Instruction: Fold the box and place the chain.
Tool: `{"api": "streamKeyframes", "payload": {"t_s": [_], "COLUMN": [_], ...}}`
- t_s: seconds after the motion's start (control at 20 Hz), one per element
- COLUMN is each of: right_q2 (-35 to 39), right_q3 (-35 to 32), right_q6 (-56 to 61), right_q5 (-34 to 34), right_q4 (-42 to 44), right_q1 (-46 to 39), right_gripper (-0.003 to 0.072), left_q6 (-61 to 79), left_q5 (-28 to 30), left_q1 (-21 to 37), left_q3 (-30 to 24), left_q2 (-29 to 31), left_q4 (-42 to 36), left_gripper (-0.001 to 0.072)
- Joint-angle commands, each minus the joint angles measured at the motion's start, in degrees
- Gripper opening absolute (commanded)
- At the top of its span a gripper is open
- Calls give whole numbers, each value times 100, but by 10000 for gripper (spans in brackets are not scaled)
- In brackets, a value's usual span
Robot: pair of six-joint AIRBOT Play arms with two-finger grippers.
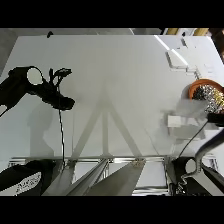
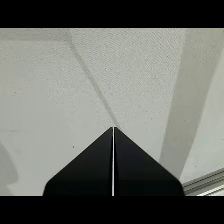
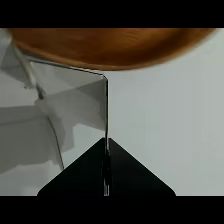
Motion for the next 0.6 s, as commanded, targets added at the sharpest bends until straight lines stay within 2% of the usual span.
{"api": "streamKeyframes", "payload": {"t_s": [0.0, 0.2, 0.35, 0.5, 0.55], "right_q2": [861, 1792, 1893, 1893, 1893], "right_q3": [-463, -1346, -1456, -1456, -1456], "right_q6": [-22, 289, 503, 560, 560], "right_q5": [-85, -920, -988, -1113, -1147], "right_q4": [1248, 2371, 2352, 2341, 2341], "right_q1": [1342, 2503, 3178, 3536, 3589], "right_gripper": [17, 17, 17, 18, 18], "left_q6": [0, 0, 2, 22, 66], "left_q5": [2, 7, 133, 739, 841], "left_q1": [4, 4, 4, 2, 2], "left_q3": [-2, -2, -2, -2, -4], "left_q2": [2, 2, 0, -11, -42], "left_q4": [0, -13, -109, -376, -584], "left_gripper": [12, 12, 11, 15, 85]}}
